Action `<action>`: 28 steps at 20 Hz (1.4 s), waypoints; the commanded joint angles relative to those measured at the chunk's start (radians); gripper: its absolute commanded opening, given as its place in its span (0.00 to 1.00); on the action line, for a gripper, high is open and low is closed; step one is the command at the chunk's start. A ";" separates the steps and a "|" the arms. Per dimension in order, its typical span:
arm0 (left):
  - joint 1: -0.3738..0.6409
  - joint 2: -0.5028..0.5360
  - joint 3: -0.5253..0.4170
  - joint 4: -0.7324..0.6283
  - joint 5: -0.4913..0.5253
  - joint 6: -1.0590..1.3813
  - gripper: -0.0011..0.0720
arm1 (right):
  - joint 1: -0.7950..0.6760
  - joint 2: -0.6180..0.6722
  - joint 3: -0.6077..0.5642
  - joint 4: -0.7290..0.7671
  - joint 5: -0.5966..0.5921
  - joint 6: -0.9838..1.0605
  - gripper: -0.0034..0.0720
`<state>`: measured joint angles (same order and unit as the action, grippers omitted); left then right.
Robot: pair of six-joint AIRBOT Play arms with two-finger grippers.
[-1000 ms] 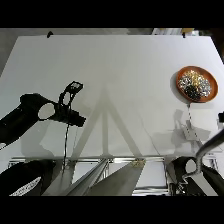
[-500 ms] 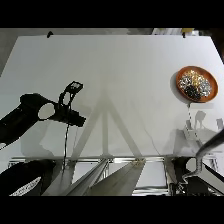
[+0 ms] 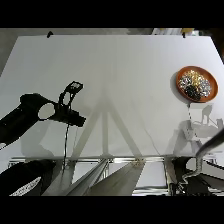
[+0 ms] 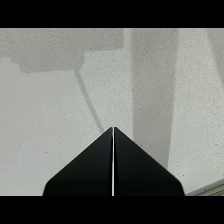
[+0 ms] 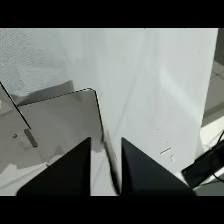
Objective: Fold the box and place the chain.
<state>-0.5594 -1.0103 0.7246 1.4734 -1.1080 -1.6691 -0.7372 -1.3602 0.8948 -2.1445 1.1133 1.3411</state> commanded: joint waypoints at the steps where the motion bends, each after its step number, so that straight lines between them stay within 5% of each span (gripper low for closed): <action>1: 0.001 0.000 0.000 0.000 0.000 0.000 0.03 | 0.002 -0.038 0.006 0.014 0.037 -0.018 0.13; 5: 0.001 0.000 0.000 0.000 0.000 0.000 0.03 | 0.056 0.021 0.006 0.130 0.113 -0.072 0.06; 12: 0.001 0.000 0.000 0.000 0.000 0.000 0.03 | 0.253 0.300 -0.097 0.604 0.134 -0.165 0.06; 20: 0.001 0.000 0.000 0.000 0.000 0.000 0.03 | 0.604 0.663 -0.395 0.852 0.033 -0.113 0.06; 28: 0.001 0.000 0.000 0.000 0.006 0.000 0.03 | 0.835 0.688 -0.440 0.866 -0.087 -0.003 0.06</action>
<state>-0.5594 -1.0100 0.7246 1.4738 -1.1053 -1.6691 0.0338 -0.6830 0.4675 -1.2968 1.0710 1.3033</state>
